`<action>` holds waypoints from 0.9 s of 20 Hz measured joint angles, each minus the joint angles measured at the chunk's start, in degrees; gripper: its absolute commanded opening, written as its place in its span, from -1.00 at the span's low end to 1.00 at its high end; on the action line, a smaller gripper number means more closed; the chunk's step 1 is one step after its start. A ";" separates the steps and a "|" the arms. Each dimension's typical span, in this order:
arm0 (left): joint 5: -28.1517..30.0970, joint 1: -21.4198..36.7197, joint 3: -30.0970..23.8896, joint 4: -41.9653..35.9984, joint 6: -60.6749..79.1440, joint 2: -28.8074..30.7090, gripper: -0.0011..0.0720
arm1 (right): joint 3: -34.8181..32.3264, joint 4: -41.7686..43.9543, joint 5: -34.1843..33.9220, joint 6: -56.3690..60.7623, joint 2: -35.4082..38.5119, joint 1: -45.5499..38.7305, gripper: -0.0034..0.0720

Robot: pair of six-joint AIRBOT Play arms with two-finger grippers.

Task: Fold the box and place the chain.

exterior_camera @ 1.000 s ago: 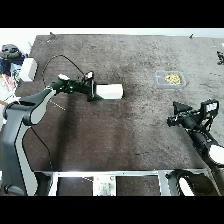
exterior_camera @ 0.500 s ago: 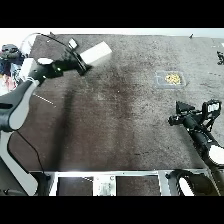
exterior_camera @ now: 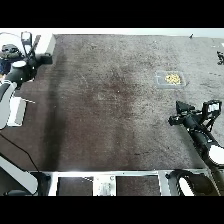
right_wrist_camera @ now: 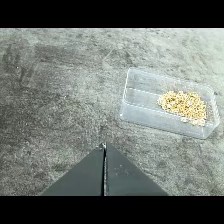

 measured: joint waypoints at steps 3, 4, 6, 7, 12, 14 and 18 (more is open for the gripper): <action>3.48 1.36 -3.65 -0.02 -1.05 -0.24 -0.94 | 0.00 0.00 -0.20 -0.02 0.00 0.00 -0.88; 3.56 1.49 -4.31 0.00 -1.20 -0.52 -0.94 | 0.00 0.00 -0.39 -0.02 0.00 0.00 -0.88; 3.98 1.77 -5.09 0.07 -1.31 -1.38 -0.94 | 0.00 0.00 -0.72 -0.02 0.00 0.00 -0.88; 4.48 1.92 -5.33 0.09 -1.44 -1.90 -0.94 | 0.00 0.00 -0.98 -0.02 0.00 0.00 -0.88; 2.93 1.99 -5.73 0.22 -1.46 -4.66 -0.94 | 0.00 0.00 -1.99 -0.02 0.00 0.00 -0.88; 2.97 2.03 -5.75 0.20 -1.46 -5.18 -0.94 | 0.00 0.00 -2.14 -0.02 0.00 0.00 -0.88; 2.97 2.08 -5.84 0.31 -1.51 -5.81 0.99 | 0.00 0.00 -2.32 -0.02 0.00 0.00 -0.88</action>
